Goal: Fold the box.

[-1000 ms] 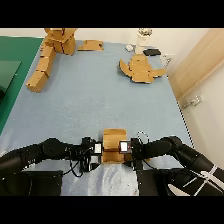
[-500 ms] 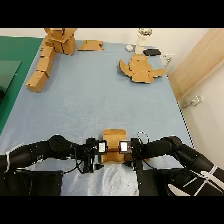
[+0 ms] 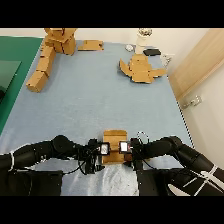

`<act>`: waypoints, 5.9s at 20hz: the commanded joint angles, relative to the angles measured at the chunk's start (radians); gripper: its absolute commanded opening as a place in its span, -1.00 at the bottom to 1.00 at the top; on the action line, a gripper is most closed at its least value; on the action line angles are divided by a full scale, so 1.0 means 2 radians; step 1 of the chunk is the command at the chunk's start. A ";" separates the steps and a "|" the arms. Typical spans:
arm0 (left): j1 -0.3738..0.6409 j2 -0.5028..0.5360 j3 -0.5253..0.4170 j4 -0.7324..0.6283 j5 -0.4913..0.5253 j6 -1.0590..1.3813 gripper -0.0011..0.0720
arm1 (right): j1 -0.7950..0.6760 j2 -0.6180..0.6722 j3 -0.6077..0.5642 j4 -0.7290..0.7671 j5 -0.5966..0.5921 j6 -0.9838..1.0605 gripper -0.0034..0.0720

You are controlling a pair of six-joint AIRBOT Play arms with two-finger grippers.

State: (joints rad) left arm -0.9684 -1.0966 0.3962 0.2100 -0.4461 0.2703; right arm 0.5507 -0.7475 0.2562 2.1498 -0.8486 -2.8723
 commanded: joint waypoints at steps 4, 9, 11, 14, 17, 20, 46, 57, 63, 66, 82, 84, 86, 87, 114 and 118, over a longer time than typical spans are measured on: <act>-0.001 0.000 0.000 0.007 0.023 -0.028 0.95 | 0.000 0.000 0.000 0.000 0.001 0.000 0.45; -0.001 0.000 0.001 0.019 0.041 -0.070 0.95 | 0.000 0.000 0.000 0.000 0.001 0.000 0.45; -0.001 0.000 0.001 0.037 0.035 -0.082 0.95 | 0.000 0.000 0.000 0.000 0.001 0.000 0.45; -0.001 0.000 0.001 0.043 0.029 -0.083 0.95 | 0.000 0.000 0.000 0.000 0.001 0.000 0.45; -0.001 -0.001 0.002 0.050 0.022 -0.084 0.95 | 0.000 0.000 0.000 0.000 0.001 0.000 0.45; -0.002 -0.001 0.002 0.059 0.018 -0.097 0.95 | 0.000 0.000 0.000 0.000 0.001 0.000 0.45; -0.002 -0.019 0.019 0.099 0.009 -0.145 0.52 | 0.000 0.000 0.000 0.000 0.001 0.000 0.45; -0.002 -0.019 0.019 0.099 0.010 -0.145 0.52 | 0.000 0.000 0.000 0.000 0.001 0.000 0.45; -0.002 -0.019 0.019 0.099 0.010 -0.145 0.52 | 0.000 0.000 0.000 0.000 0.001 0.000 0.45; -0.002 -0.019 0.019 0.099 0.010 -0.145 0.52 | 0.000 0.000 0.000 0.000 0.001 0.000 0.45; -0.002 -0.019 0.019 0.099 0.010 -0.145 0.52 | 0.000 0.001 0.011 -0.010 -0.055 0.042 0.99; -0.002 -0.019 0.019 0.099 0.010 -0.145 0.52 | 0.000 0.005 0.023 -0.048 -0.073 0.095 0.99; -0.002 -0.019 0.019 0.099 0.010 -0.145 0.52 | 0.000 0.018 0.036 -0.095 -0.091 0.148 0.99; -0.002 -0.019 0.019 0.099 0.010 -0.145 0.52 | 0.000 0.030 0.044 -0.120 -0.103 0.173 0.99; -0.002 -0.019 0.019 0.097 0.023 -0.145 0.52 | 0.000 0.202 0.101 -0.011 -0.120 0.967 -0.09; -0.002 -0.019 0.019 0.097 0.023 -0.145 0.52 | 0.000 0.169 0.101 -0.011 -0.057 0.962 -0.90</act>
State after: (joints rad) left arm -0.9730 -1.1339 0.4332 0.4053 -0.4072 -0.0193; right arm 0.5499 -0.3706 0.4583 2.1254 -1.0542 -0.9688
